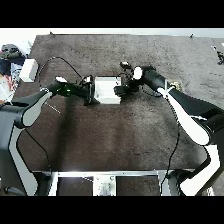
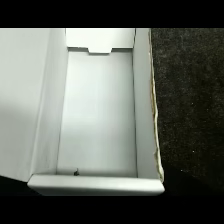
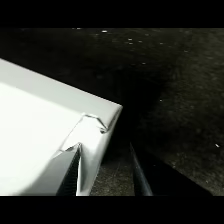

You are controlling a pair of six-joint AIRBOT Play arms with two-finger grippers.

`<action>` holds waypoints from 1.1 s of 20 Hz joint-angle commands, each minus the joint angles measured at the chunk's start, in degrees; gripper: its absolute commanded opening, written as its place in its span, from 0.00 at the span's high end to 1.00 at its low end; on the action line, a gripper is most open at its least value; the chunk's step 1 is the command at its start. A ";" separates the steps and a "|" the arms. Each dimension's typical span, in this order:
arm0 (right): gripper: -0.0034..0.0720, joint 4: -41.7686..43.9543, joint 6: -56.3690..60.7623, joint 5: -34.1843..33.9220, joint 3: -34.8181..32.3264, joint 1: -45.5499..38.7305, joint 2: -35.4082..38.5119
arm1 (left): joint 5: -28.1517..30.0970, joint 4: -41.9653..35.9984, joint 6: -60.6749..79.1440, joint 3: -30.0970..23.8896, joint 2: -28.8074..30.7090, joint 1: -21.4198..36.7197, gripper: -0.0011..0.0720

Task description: Fold the box and place the chain.

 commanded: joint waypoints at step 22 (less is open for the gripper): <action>0.81 -15.67 23.96 3.87 7.82 6.64 -6.99 | 0.00 0.00 0.02 0.00 0.02 0.02 0.44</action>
